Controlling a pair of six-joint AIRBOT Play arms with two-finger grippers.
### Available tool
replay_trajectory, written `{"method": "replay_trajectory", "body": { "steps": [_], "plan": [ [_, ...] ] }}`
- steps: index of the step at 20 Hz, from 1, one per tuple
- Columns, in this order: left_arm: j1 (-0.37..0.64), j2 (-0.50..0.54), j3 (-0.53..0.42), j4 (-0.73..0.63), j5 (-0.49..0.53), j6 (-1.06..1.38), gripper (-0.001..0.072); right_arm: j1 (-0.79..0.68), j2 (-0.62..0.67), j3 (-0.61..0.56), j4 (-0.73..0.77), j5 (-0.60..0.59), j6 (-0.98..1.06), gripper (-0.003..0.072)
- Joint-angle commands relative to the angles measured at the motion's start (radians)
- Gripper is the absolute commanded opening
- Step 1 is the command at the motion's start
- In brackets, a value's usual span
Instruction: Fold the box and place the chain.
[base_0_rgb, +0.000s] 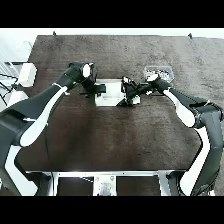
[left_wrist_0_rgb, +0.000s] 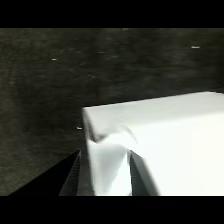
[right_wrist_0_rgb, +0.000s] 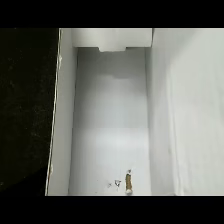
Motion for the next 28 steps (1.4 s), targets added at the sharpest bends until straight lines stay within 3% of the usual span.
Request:
{"method": "replay_trajectory", "body": {
  "steps": [1,4,15,28],
  "plan": [
    [-0.004,-0.056,0.094,0.034,-0.098,-0.034,0.0375,0.000,0.000,0.000,0.000,0.000,0.000,0.0475],
    [-0.031,-0.109,0.189,0.111,-0.194,-0.058,0.0375,0.000,0.000,0.000,0.000,0.000,0.000,0.0475],
    [-0.082,-0.157,0.241,0.259,-0.253,-0.122,0.0375,0.000,0.000,0.000,0.000,0.000,0.000,0.0475],
    [-0.084,-0.169,0.241,0.186,-0.241,-0.155,0.0363,0.000,0.000,0.000,0.000,0.000,0.000,0.0476]
  ]
}}
